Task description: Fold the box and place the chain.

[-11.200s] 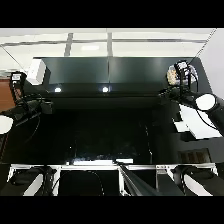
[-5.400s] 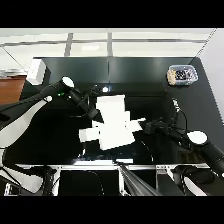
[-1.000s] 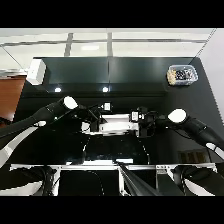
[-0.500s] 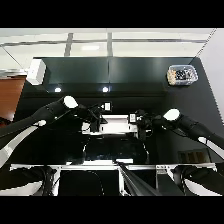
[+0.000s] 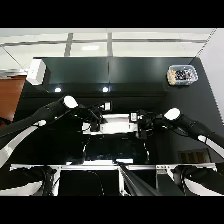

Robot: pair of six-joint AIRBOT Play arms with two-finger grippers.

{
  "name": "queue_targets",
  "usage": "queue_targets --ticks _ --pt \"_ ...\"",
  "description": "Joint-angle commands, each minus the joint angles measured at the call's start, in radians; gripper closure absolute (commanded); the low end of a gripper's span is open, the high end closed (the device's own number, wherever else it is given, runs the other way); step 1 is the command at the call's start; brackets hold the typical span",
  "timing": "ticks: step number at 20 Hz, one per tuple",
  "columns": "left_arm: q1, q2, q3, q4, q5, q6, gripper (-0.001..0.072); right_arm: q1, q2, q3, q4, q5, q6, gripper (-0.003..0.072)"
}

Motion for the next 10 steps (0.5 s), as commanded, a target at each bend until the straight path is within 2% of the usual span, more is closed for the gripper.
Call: queue_targets --ticks 1,10 --pt "0.000 0.000 0.001 0.003 0.002 0.001 0.0685 -0.001 -0.006 0.000 -0.002 0.001 0.006 -0.0021" --pt "0.000 0.000 0.001 0.003 0.002 0.000 0.0685 0.030 -0.019 0.000 -0.037 -0.047 0.044 -0.0021"
